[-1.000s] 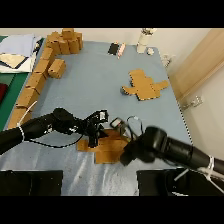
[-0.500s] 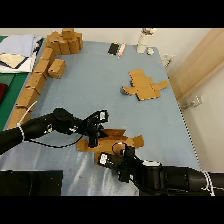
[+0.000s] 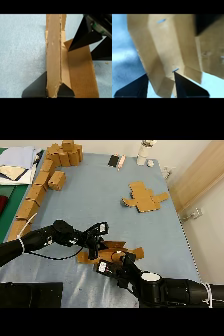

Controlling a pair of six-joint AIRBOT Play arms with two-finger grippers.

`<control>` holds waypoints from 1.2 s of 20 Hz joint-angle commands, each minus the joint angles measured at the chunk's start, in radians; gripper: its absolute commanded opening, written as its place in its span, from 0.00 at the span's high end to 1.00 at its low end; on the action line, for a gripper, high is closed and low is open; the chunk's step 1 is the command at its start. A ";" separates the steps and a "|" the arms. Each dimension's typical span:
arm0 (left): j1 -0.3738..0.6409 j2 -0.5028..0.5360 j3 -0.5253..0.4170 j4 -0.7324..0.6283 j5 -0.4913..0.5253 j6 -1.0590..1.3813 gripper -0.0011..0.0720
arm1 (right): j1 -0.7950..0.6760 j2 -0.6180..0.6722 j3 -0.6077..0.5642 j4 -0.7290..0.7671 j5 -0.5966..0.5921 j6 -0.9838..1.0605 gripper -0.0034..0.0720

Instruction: Fold the box.

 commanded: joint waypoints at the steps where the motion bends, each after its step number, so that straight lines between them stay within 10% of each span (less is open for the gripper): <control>1: 0.000 0.000 0.000 0.000 0.000 0.000 0.97 | 0.001 0.024 0.026 -0.014 -0.054 0.066 0.34; 2: 0.000 0.000 0.000 0.000 0.000 0.000 0.97 | 0.001 0.036 0.027 -0.011 -0.066 0.066 0.30; 3: 0.000 0.000 0.000 0.000 0.000 0.000 0.97 | -0.003 0.051 0.025 -0.014 -0.076 0.063 0.01; 18: 0.000 0.000 0.000 0.000 -0.005 0.000 0.97 | -0.485 0.181 -0.022 0.365 0.149 -0.681 0.01; 24: 0.000 0.000 0.000 0.000 -0.005 0.000 0.97 | -0.830 0.077 -0.026 0.991 0.183 -1.436 0.01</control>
